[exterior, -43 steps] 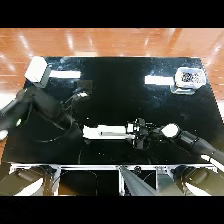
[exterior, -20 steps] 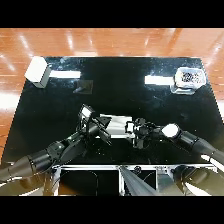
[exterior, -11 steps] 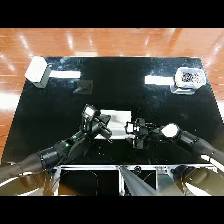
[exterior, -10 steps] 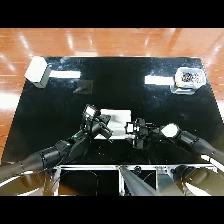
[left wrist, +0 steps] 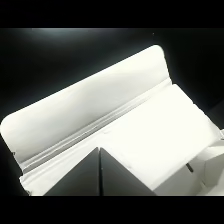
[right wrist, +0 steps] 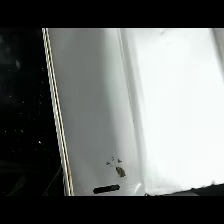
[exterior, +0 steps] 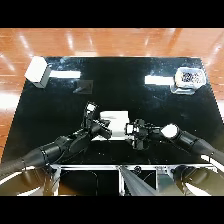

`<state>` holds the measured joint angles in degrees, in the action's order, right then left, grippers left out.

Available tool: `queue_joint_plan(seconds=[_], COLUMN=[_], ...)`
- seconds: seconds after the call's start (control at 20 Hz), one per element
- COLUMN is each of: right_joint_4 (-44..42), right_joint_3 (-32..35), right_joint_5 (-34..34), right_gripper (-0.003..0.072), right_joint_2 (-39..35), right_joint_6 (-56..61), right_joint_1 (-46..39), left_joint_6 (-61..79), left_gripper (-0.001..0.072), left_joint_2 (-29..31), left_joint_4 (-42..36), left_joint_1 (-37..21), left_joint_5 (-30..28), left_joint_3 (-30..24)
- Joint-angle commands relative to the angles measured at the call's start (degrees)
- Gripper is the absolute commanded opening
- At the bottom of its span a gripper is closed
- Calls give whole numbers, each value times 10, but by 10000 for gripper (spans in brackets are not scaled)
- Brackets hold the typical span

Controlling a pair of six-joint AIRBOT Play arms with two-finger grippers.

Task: Fold the box and place the chain.

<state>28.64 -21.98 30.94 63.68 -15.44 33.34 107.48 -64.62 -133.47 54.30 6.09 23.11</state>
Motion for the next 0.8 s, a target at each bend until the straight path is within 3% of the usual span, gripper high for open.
queue_joint_plan(seconds=[0.0, 0.1, 0.25, 0.6, 0.75], right_joint_4=[-1, -1, -1, 0, -1], right_joint_3=[0, 0, 0, 0, 0], right_joint_5=[-3, -3, -6, -16, -16], right_gripper=[494, 494, 494, 494, 495], right_joint_2=[0, 0, 0, 0, 0], right_joint_6=[0, 0, 3, 12, 12], right_joint_1=[0, 0, 0, 0, 0], left_joint_6=[-12, -12, -12, -11, -8], left_gripper=[16, 16, 17, 19, 19], left_joint_2=[0, 3, 26, 143, 203], left_joint_4=[16, 50, 92, 283, 360], left_joint_1=[-16, -22, -53, -156, -209], left_joint_5=[-44, -47, -117, -411, -511], left_joint_3=[17, 37, 60, 62, 62])
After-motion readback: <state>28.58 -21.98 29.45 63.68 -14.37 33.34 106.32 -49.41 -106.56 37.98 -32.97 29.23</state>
